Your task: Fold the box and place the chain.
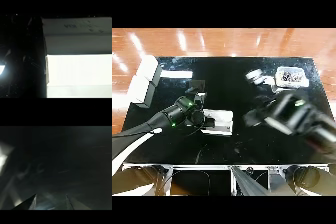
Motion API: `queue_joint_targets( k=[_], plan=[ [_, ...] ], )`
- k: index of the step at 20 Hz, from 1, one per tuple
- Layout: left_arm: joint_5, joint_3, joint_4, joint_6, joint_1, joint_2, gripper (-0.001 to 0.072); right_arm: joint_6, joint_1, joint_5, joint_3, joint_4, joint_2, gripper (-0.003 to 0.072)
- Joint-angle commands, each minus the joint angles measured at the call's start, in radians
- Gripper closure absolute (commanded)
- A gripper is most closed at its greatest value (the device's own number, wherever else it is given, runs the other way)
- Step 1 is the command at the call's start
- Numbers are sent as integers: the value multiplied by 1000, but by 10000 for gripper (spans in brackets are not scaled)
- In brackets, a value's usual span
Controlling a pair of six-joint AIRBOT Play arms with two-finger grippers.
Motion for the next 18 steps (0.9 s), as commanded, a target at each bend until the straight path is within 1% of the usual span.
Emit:
queue_joint_targets(
  k=[1, 3, 4, 5, 6, 7, 9, 11, 14, 16, 18],
  plan=[
    [3, 1, -1, 0, 0, -1, 679, -60, -237, -40, 0, -160, 55, 229],
    [3, 1, -1, 0, 0, -1, 678, -79, -463, -260, 0, -101, 39, 229],
    [4, 1, -1, 0, 0, -1, 679, -115, -571, -359, 0, -54, 17, 228],
    [4, 1, -1, 0, 0, -1, 678, -175, -682, -445, 1, 26, -16, 216],
    [5, 1, -1, 0, 0, -1, 679, -247, -784, -507, 9, 127, -61, 92],
    [10, 1, -1, 0, 0, -1, 679, -300, -868, -541, 27, 213, -113, 93],
    [23, 1, -1, 0, 0, -1, 679, -339, -999, -572, 97, 333, -244, 92],
    [33, 1, 0, 0, 0, -1, 679, -346, -1069, -566, 201, 372, -388, 93],
    [37, 1, -1, 0, 0, -1, 678, -346, -1102, -550, 379, 404, -584, 93],
    [38, 1, -1, 0, 0, -1, 679, -346, -1102, -531, 484, 433, -689, 93],
    [37, 1, -1, 0, 0, -1, 679, -345, -1102, -509, 555, 460, -767, 94]
  ],
)
